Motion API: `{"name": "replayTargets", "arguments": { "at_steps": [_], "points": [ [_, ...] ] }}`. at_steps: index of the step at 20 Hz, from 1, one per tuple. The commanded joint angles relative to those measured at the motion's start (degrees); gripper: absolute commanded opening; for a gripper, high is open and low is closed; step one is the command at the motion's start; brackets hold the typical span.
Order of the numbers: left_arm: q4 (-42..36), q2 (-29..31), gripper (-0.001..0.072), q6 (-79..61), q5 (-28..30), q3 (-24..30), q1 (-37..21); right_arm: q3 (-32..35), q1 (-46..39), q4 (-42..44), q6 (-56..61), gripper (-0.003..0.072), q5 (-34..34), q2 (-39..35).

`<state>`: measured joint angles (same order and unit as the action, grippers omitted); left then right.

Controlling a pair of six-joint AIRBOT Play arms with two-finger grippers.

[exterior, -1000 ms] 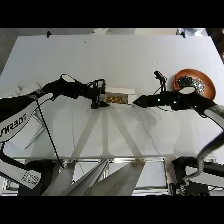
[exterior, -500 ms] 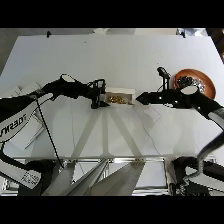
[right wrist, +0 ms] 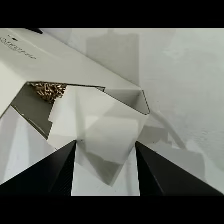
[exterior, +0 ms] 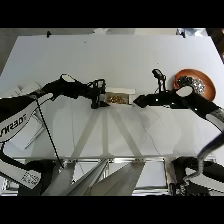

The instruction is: Fold the box and place the chain.

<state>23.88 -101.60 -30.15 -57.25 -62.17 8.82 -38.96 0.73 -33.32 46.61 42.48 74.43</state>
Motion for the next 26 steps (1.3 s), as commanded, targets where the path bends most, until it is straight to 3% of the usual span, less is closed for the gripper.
{"name": "replayTargets", "arguments": {
  "at_steps": [1,6,12,22,26],
  "points": [
    [0.0,0.0,0.0513,0.0,0.0,0.0,0.0,0.0,1.7,0.4,1.6,0.0411,-0.2,0.0],
    [0.0,0.0,0.0513,0.0,0.0,0.0,0.0,-0.5,4.1,-2.3,7.0,0.0409,-4.5,0.0],
    [0.0,0.0,0.0513,0.0,0.0,0.0,0.0,-4.7,8.7,-20.9,23.4,0.0395,-8.0,0.0],
    [0.0,0.0,0.0513,0.0,0.0,0.0,0.0,-9.4,16.1,-48.8,51.9,0.0381,-5.0,0.0],
    [0.0,0.0,0.0513,0.0,0.0,0.0,0.0,-9.5,17.8,-55.1,57.4,0.0381,-2.4,0.0]
  ]
}}
